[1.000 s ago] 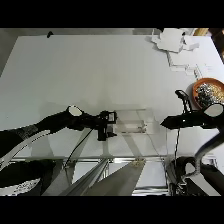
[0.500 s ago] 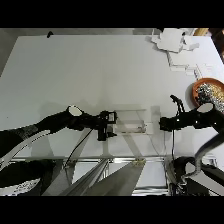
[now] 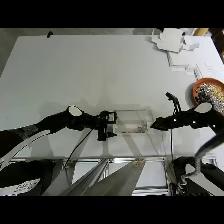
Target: Fold the box and place the chain.
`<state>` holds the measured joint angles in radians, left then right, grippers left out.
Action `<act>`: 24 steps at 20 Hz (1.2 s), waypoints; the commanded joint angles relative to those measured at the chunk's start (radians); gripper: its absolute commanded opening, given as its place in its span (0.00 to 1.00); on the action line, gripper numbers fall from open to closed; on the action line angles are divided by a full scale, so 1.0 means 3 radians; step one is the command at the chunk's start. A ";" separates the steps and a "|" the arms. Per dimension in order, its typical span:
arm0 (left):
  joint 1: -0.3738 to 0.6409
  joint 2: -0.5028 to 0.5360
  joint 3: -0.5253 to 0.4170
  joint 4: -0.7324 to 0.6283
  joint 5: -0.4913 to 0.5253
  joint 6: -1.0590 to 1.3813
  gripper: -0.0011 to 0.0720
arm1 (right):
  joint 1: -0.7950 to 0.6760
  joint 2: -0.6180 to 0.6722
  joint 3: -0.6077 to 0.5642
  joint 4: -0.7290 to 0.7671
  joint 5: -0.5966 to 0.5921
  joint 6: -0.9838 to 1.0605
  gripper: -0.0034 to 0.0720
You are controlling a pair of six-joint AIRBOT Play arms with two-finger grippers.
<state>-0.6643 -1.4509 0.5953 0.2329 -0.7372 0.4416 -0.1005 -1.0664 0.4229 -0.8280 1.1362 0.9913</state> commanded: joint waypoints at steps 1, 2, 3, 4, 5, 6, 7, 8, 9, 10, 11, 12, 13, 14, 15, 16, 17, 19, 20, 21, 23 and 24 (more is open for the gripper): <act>0.0000 0.0003 0.0001 0.0000 0.0000 0.0000 0.22 | -0.0050 0.0181 0.0000 -0.0300 -0.0088 0.0191 0.07; 0.0000 0.0003 0.0001 0.0000 0.0000 0.0000 0.22 | -0.0095 0.0178 0.0000 -0.0360 -0.0113 0.0198 0.07; 0.0000 0.0003 0.0001 0.0000 0.0000 0.0000 0.22 | -0.0132 0.0173 0.0000 -0.0388 -0.0137 0.0214 0.07; 0.0000 0.0003 0.0001 0.0000 0.0000 0.0000 0.22 | -0.0158 0.0151 0.0000 -0.0407 -0.0173 0.0270 0.07; 0.0000 0.0003 0.0001 -0.0001 0.0000 0.0000 0.22 | -0.0177 0.0099 0.0000 -0.0416 -0.0200 0.0275 0.07; 0.0000 0.0003 0.0001 0.0000 0.0000 0.0000 0.22 | -0.0178 0.0024 0.0000 -0.0418 -0.0212 0.0273 0.07; 0.0000 0.0003 0.0001 -0.0001 0.0000 0.0000 0.22 | -0.0175 -0.0081 0.0000 -0.0394 -0.0212 0.0271 0.07; 0.0000 0.0003 0.0001 0.0000 -0.0001 0.0000 0.22 | -0.0174 -0.0186 0.0000 -0.0367 -0.0211 0.0266 0.07; 0.0000 0.0003 0.0001 0.0000 0.0000 0.0000 0.22 | -0.0173 -0.0256 0.0000 -0.0351 -0.0209 0.0253 0.07; 0.0000 0.0003 0.0001 -0.0001 0.0000 0.0000 0.22 | -0.0173 -0.0290 0.0000 -0.0326 -0.0198 0.0245 0.07; 0.0000 0.0003 0.0001 0.0000 0.0000 0.0000 0.22 | -0.0174 -0.0298 0.0000 -0.0275 -0.0195 0.0243 0.07; 0.0000 0.0003 0.0001 0.0000 0.0001 0.0000 0.22 | -0.0174 -0.0298 0.0000 -0.0231 -0.0172 0.0226 0.07; 0.0000 0.0003 0.0001 0.0000 0.0001 0.0000 0.22 | -0.0173 -0.0298 0.0000 -0.0179 -0.0131 0.0181 0.07; 0.0000 0.0003 0.0001 0.0000 0.0000 0.0000 0.22 | -0.0173 -0.0298 -0.0001 -0.0123 -0.0095 0.0160 0.07; 0.0000 0.0003 0.0001 0.0000 0.0000 0.0000 0.22 | -0.0173 -0.0298 -0.0001 -0.0080 -0.0084 0.0156 0.07; 0.0000 0.0003 0.0001 0.0000 0.0000 0.0000 0.22 | -0.0173 -0.0299 -0.0004 -0.0058 -0.0085 0.0156 0.07; 0.0000 0.0003 0.0001 -0.0001 0.0000 0.0000 0.22 | -0.0174 -0.0299 -0.0019 0.0001 -0.0088 0.0151 0.07; 0.0000 0.0003 0.0001 0.0000 0.0000 0.0000 0.22 | -0.0151 -0.0300 -0.0046 0.0076 -0.0084 0.0094 0.07; 0.0000 0.0003 0.0001 0.0000 0.0000 0.0000 0.22 | -0.0123 -0.0300 -0.0060 0.0088 -0.0086 0.0094 0.07; 0.0000 0.0003 0.0001 0.0000 0.0000 0.0000 0.22 | -0.0099 -0.0299 -0.0069 0.0094 -0.0078 0.0094 0.07; 0.0000 0.0003 0.0001 0.0000 0.0001 0.0000 0.22 | -0.0053 -0.0257 -0.0069 0.0099 0.0024 0.0066 0.07; 0.0000 0.0003 0.0001 0.0000 0.0000 0.0000 0.22 | -0.0043 -0.0188 -0.0069 0.0098 0.0061 0.0048 0.11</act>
